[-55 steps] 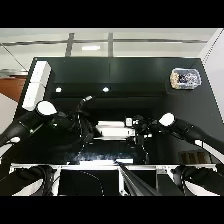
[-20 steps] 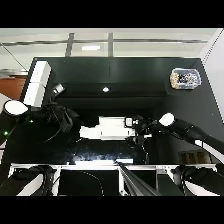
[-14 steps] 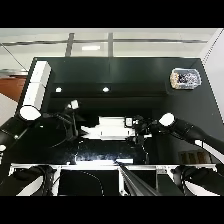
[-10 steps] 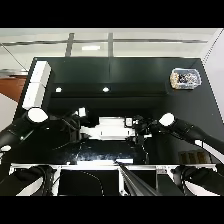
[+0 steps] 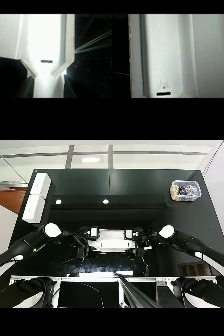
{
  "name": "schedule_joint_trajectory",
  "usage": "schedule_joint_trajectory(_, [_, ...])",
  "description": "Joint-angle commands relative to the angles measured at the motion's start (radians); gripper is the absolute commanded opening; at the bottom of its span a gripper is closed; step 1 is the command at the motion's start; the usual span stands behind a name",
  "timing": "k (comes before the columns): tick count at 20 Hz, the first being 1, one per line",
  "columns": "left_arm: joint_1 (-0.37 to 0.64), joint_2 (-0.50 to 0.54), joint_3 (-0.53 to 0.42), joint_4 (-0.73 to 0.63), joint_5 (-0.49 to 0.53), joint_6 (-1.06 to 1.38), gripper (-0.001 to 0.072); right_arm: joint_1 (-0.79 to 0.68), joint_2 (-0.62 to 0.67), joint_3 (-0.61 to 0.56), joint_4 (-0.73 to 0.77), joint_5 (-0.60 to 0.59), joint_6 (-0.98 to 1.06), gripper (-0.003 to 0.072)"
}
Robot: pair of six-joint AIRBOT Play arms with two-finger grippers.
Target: Fold the box and place the chain.
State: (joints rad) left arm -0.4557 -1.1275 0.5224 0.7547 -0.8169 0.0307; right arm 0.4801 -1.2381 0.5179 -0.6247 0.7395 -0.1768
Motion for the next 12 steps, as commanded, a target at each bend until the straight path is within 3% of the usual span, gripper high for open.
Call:
schedule_joint_trajectory(1, [-0.007, -0.009, -0.001, -0.013, 0.032, 0.004, 0.0397, 0.0, -0.001, -0.001, 0.001, 0.0, 0.0, 0.0529])
schedule_joint_trajectory(4, [-0.007, -0.01, -0.001, -0.013, 0.034, 0.004, 0.0385, 0.0, -0.001, -0.001, 0.001, 0.0, 0.0, 0.0529])
schedule_joint_trajectory(6, [-0.007, -0.01, -0.001, -0.013, 0.039, 0.004, 0.0281, 0.0, -0.001, -0.001, 0.001, 0.0, 0.0, 0.0529])
schedule_joint_trajectory(12, [-0.007, -0.016, -0.001, -0.088, 0.035, 0.029, 0.0275, 0.0, -0.001, -0.001, 0.0, 0.0, 0.0, 0.0529])
